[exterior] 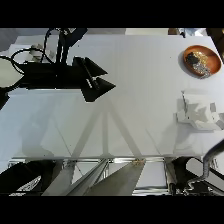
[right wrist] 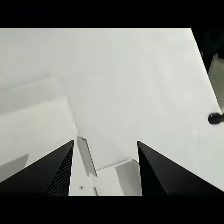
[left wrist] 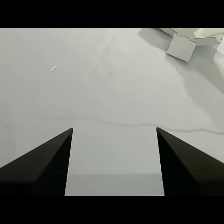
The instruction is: Fold the box and place the chain.
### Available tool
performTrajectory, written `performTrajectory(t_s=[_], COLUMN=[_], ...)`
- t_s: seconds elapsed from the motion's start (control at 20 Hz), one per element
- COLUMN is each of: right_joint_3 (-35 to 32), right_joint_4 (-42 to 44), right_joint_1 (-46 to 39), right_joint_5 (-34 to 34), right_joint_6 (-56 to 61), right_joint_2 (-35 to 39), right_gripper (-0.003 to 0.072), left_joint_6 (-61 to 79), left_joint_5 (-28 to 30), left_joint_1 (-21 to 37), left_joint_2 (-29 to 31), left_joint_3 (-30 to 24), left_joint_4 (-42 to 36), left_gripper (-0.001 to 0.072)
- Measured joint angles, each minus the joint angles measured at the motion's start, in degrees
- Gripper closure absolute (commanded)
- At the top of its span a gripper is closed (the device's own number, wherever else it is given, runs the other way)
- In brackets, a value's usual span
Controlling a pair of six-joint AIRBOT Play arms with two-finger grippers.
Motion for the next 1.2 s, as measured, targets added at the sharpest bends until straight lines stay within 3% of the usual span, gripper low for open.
performTrajectory(t_s=[0.7,0.8,0.85,1.0,1.2], right_joint_3=[0.0,0.0,0.0,0.0,0.0], right_joint_4=[0.2,0.5,0.9,3.1,6.5], right_joint_1=[-13.2,-13.7,-13.9,-14.2,-14.3], right_joint_5=[8.5,8.7,8.7,8.7,8.7], right_joint_6=[-10.1,-10.6,-11.1,-13.5,-16.6], right_joint_2=[-12.1,-13.6,-14.6,-17.0,-18.3], right_gripper=[0.0243,0.0337,0.0453,0.0632,0.0669], left_joint_6=[0.0,0.0,0.0,0.0,0.0], left_joint_5=[0.0,0.0,0.0,0.0,0.0], left_joint_1=[0.0,0.0,0.0,0.0,0.0], left_joint_2=[0.0,0.0,0.0,0.0,0.0], left_joint_3=[0.0,0.0,0.0,0.0,0.0], left_joint_4=[0.0,0.0,0.0,0.0,0.0], left_gripper=[0.0143,0.0143,0.0143,0.0143,0.0143])
